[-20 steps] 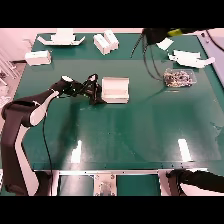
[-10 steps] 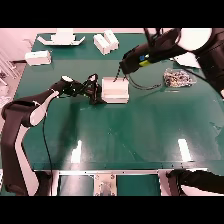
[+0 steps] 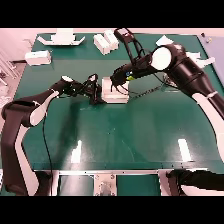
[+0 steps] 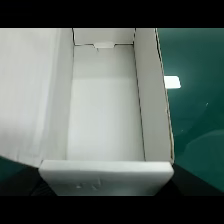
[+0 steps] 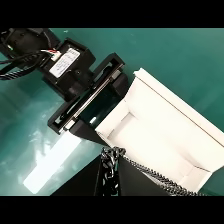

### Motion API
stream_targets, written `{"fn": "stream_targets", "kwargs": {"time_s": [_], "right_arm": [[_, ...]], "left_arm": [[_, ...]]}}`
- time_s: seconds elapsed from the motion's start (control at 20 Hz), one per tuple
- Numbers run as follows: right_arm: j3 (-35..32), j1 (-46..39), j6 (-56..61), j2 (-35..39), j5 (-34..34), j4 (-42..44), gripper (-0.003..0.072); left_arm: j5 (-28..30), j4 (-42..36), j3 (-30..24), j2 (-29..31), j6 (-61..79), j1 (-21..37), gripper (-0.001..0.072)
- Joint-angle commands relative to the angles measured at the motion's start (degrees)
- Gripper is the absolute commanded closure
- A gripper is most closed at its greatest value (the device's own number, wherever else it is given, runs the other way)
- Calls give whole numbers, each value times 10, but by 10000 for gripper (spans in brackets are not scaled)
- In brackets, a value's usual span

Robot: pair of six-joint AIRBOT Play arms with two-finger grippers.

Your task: Fold the box and place the chain.

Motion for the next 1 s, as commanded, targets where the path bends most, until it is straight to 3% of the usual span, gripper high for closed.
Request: {"fn": "stream_targets", "kwargs": {"time_s": [0.0, 0.3, 0.35, 0.45, 0.55, 0.65, 0.8, 0.95], "right_arm": [[-6, -7, -10, -32, -28, 3, 678], [-6, -12, -11, -78, -47, 1, 674], [-6, -13, -10, -84, -47, 2, 624], [-6, -17, -11, -92, -46, 0, 384], [-6, -30, -10, -92, -37, -15, 305], [-7, -54, 4, -88, -11, -33, 174], [-45, -108, 53, -50, 27, -90, 170], [-146, -187, 98, 26, -35, -94, 170]], "left_arm": [[-1, 0, 0, 0, 0, 0, 233], [-1, 0, 0, 0, 0, 0, 233], [-1, 0, 0, 0, 0, 0, 233], [-1, 0, 0, 0, 0, 0, 233], [-1, 0, 0, 0, 0, 0, 233], [-1, 0, 0, 0, 0, 0, 233], [-1, 0, 0, 0, 0, 0, 233], [-1, 0, 0, 0, 0, 0, 233]]}}
